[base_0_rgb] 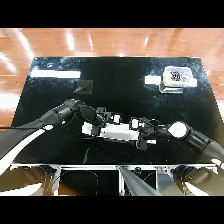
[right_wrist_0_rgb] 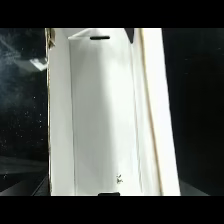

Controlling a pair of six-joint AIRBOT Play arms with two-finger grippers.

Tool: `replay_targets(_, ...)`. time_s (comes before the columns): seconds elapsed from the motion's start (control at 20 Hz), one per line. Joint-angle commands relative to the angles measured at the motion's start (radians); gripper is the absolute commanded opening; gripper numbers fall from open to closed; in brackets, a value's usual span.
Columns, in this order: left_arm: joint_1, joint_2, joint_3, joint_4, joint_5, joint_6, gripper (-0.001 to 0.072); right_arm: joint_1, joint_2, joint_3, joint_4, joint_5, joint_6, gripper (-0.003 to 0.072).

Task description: Fold the box and place the chain.

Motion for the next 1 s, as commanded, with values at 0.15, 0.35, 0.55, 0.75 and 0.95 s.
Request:
replay_targets(0.15, -0.001, 0.001, 0.001, -0.017, 0.016, -0.061, 0.0023, 0.003, -0.018, -0.004, -0.029, -0.026, -0.006, 0.0708)
replay_targets(0.35, -0.001, 0.001, 0.001, -0.016, 0.054, -0.100, 0.0023, 0.003, -0.054, -0.003, -0.029, -0.040, -0.007, 0.0707)
replay_targets(0.55, -0.001, 0.001, 0.001, -0.017, 0.067, -0.103, 0.0023, 0.003, -0.067, -0.003, -0.027, -0.072, -0.008, 0.0707)
replay_targets(0.75, -0.001, 0.001, 0.001, -0.020, 0.073, -0.106, 0.0023, 0.004, -0.080, -0.003, -0.014, -0.076, -0.018, 0.0707)
replay_targets(0.95, -0.001, 0.001, 0.001, -0.020, 0.073, -0.124, 0.0023, 0.004, -0.080, -0.003, -0.013, -0.078, -0.043, 0.0706)
